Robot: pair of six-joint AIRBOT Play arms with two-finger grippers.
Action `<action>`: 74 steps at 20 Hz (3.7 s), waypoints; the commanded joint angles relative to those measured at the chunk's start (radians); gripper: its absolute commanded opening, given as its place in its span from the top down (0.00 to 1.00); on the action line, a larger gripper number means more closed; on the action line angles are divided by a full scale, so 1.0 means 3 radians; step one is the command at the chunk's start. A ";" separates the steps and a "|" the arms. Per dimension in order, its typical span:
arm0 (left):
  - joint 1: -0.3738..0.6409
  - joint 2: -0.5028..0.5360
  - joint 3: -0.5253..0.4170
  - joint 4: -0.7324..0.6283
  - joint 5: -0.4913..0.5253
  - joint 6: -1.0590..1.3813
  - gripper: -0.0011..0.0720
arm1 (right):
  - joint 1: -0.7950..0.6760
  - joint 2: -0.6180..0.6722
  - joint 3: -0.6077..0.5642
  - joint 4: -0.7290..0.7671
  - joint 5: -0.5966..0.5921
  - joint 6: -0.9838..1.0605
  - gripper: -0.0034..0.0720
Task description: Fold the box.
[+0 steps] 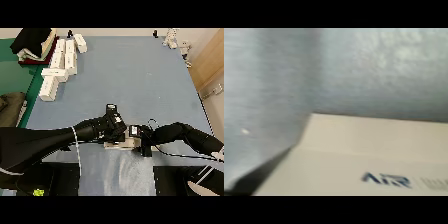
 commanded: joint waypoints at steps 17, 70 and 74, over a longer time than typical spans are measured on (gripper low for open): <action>0.0001 -0.0001 0.0003 -0.0023 0.0090 0.0062 0.96 | 0.0001 0.0003 0.0001 0.0000 0.0000 0.0001 0.29; 0.1944 0.1545 -0.1057 -0.1929 0.0141 0.7022 0.44 | 0.0001 0.0003 0.0001 0.0000 0.0000 0.0001 0.29; 0.2335 0.1540 -0.1628 -0.2251 0.0552 0.8071 0.04 | 0.0003 0.0003 0.0001 0.0000 0.0000 0.0001 0.29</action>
